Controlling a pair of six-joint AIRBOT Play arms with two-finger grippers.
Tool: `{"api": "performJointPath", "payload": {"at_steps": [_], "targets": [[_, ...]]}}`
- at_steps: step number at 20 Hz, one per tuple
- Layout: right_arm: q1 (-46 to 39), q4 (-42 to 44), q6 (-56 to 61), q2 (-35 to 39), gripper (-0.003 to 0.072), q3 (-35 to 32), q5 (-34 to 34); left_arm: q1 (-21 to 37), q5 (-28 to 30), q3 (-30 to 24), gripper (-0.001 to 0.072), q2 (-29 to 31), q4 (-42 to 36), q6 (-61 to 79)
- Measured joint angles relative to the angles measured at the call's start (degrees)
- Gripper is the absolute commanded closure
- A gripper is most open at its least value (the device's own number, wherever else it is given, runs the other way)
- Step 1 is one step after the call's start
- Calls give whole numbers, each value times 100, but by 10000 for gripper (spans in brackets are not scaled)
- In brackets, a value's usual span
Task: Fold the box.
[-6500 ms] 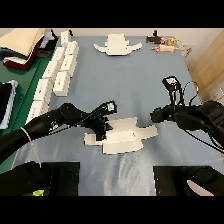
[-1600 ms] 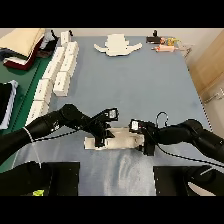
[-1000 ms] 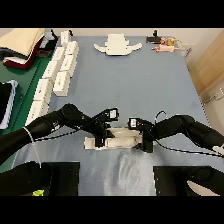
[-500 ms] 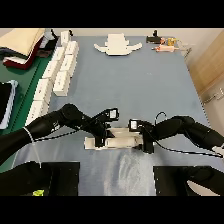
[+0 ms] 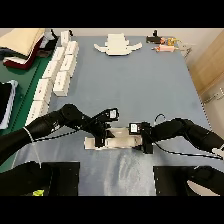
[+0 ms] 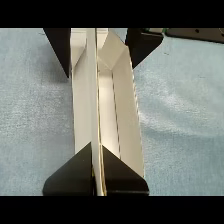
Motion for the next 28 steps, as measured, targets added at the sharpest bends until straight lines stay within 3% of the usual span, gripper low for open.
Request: {"api": "performJointPath", "payload": {"at_steps": [1,3,4,28], "targets": [[-4,2,-13,0,73,-31,31,0,0,0,696,0,2,0],[-4,9,-44,0,195,-92,79,0,2,0,696,0,0,0],[-13,20,-55,2,217,-118,83,0,7,0,696,0,0,-2],[-15,-50,-42,11,217,-177,37,2,105,0,696,2,0,0]]}}
